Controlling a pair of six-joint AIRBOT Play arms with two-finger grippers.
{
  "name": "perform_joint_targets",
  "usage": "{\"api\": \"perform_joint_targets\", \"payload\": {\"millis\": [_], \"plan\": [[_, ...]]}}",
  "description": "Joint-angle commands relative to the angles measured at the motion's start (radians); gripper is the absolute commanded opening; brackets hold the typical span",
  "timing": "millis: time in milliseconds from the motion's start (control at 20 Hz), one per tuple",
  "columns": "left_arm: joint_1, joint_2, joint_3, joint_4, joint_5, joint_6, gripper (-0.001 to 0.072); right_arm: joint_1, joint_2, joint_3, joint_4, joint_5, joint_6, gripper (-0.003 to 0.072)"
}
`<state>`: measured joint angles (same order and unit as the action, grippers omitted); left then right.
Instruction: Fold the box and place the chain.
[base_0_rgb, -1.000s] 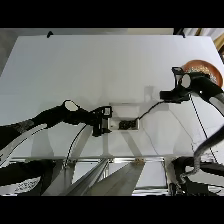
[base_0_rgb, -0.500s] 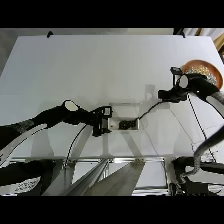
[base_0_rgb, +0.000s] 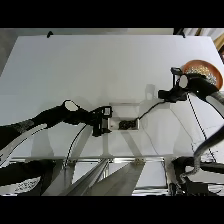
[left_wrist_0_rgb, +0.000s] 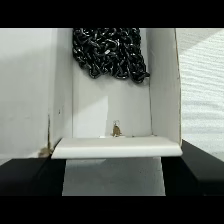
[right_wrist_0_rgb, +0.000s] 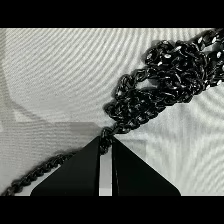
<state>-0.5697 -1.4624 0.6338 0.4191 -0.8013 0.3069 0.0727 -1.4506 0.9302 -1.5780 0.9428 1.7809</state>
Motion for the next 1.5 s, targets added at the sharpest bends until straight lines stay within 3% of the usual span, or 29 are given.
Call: {"api": "perform_joint_targets", "payload": {"millis": [0,300,550,800,1100,1350,1450], "plan": [[0.001,0.001,0.000,0.000,0.000,0.000,0.0254,0.000,0.061,0.002,0.004,0.017,-0.037,0.0016],[0.001,0.001,0.000,0.000,0.000,0.000,0.0254,0.064,0.327,0.002,0.006,0.134,-0.152,0.0016],[0.001,0.001,0.000,0.000,0.000,0.000,0.0254,0.271,0.614,0.002,0.007,0.171,-0.181,0.0017],[0.001,0.001,0.000,0.000,0.000,0.000,0.0254,0.452,0.812,0.002,0.039,0.172,-0.181,0.0017],[0.001,0.001,0.000,0.000,0.000,0.000,0.0254,0.620,0.879,0.002,0.179,0.150,-0.182,0.0017],[0.001,0.001,0.000,0.000,0.000,0.000,0.0254,0.753,0.879,0.002,0.217,-0.048,-0.182,0.0017],[0.001,0.001,0.000,0.000,0.000,0.000,0.0254,0.774,0.875,0.002,0.217,-0.076,-0.182,0.0017]]}}
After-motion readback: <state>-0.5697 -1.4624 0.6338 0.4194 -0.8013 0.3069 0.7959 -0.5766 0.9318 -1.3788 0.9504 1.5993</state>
